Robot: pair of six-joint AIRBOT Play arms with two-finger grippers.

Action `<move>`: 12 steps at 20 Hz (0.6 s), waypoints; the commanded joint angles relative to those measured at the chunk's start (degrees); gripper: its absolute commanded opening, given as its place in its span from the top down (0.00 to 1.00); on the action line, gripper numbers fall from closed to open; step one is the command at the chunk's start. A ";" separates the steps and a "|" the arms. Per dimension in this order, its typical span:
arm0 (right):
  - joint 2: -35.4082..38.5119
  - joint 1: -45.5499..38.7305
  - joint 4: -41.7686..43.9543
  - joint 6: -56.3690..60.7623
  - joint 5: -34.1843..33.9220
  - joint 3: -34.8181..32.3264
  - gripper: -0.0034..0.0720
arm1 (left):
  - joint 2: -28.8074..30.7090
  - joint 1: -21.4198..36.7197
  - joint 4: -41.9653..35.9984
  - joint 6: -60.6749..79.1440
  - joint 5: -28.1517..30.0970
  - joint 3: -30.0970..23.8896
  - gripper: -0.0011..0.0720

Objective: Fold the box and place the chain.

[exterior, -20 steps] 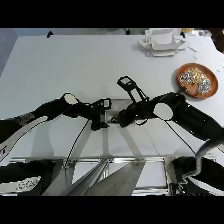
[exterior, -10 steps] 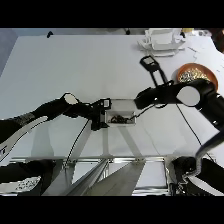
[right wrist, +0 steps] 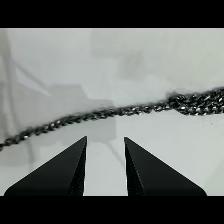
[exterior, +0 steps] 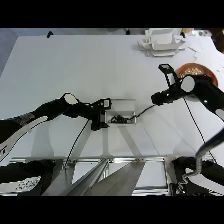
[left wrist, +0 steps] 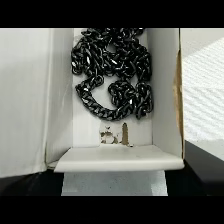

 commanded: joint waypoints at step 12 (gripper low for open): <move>-8.61 -0.85 -5.16 5.22 -4.48 -0.17 0.58 | 0.04 0.02 0.02 0.02 0.52 0.00 0.74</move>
